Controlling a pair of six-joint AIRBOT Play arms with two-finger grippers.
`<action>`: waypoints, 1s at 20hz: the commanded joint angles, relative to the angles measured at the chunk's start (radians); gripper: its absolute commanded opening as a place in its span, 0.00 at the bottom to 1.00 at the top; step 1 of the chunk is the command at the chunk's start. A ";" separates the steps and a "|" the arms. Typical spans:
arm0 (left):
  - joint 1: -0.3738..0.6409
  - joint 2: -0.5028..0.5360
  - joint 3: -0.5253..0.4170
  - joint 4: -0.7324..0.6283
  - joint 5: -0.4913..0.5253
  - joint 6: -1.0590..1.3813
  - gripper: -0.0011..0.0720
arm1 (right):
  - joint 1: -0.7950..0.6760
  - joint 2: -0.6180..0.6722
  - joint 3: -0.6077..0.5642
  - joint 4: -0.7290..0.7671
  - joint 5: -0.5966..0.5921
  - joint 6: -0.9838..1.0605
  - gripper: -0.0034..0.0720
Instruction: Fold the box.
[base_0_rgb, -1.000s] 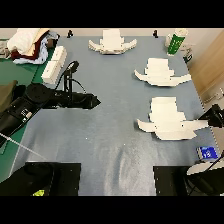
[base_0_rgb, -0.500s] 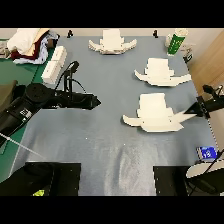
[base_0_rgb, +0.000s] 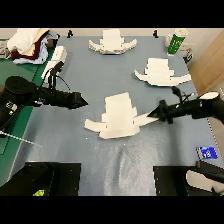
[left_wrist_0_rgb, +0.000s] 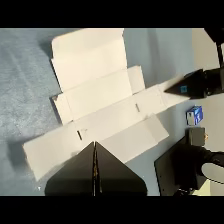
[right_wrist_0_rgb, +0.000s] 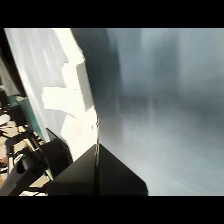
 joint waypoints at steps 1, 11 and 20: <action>0.056 0.000 0.003 0.016 -0.064 0.045 0.04 | 0.178 0.203 -0.229 0.001 -0.227 0.128 0.05; 0.056 0.000 0.003 0.031 -0.045 0.041 0.04 | 0.215 0.071 -0.164 -0.089 -0.173 0.158 0.39; 0.094 -0.114 0.021 0.097 -0.139 0.017 0.73 | 0.506 0.206 -0.296 -0.016 -0.396 -0.100 0.05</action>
